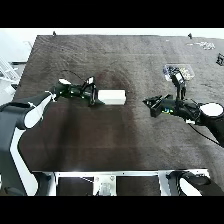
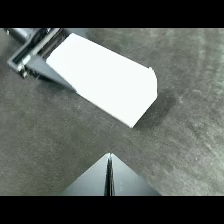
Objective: Fold the box and place the chain.
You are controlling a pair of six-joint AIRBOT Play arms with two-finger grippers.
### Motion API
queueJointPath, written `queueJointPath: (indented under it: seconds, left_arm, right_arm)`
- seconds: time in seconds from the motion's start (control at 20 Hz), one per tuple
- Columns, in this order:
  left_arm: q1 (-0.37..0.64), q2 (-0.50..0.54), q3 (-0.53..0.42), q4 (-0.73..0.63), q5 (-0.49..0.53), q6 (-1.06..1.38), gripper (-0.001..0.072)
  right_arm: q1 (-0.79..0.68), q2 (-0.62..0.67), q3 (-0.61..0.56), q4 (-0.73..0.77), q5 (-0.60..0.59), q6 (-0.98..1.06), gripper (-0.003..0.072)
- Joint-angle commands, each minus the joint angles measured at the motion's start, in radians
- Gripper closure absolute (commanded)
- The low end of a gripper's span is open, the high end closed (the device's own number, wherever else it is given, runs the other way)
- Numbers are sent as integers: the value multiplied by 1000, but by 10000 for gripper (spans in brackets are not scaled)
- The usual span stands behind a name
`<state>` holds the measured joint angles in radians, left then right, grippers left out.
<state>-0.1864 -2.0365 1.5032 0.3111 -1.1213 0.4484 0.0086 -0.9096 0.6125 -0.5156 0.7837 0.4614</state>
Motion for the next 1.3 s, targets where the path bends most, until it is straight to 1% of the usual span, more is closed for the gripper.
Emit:
queueJointPath:
  seconds: [0.0, 0.15, 0.35, 0.45, 0.55, 0.65, 0.75, 0.8, 0.9, 0.95, 1.1, 1.15, 1.25]
  left_arm:
    - [22, 61, 2, -11, 18, -175, 694]
    - [72, 166, 2, 31, 63, -263, 696]
    - [220, 314, 1, 57, 130, -369, 696]
    - [319, 373, -5, 63, 211, -430, 696]
    - [413, 405, -5, 76, 295, -500, 696]
    - [498, 410, -5, 99, 360, -564, 695]
    - [560, 406, -5, 166, 406, -636, 694]
    - [581, 401, -5, 209, 410, -651, 693]
    - [595, 380, -18, 296, 462, -673, 692]
    - [595, 365, -37, 333, 518, -722, 692]
    - [595, 328, -103, 339, 702, -880, 691]
    - [595, 311, -112, 339, 747, -937, 691]
    - [595, 282, -117, 339, 789, -975, 691]
  right_arm:
    - [-6, 12, -26, 0, -31, -1, 682]
    - [-6, 12, -25, 4, -60, 2, 682]
    - [-6, 12, -25, 11, -60, 30, 682]
    - [-6, 12, -25, 11, -59, 37, 682]
    - [-6, 12, -25, 11, -59, 37, 682]
    - [-6, 11, -26, 11, -62, 37, 681]
    - [-6, 11, -26, 11, -62, 37, 682]
    - [-6, 11, -26, 11, -63, 37, 682]
    - [-6, 11, -26, 11, -66, 37, 681]
    - [-6, 10, -26, 11, -73, 37, 681]
    - [-6, 10, -26, 11, -78, 37, 682]
    - [-6, 10, -26, 11, -79, 37, 681]
    - [-6, 10, -26, 11, -82, 37, 682]
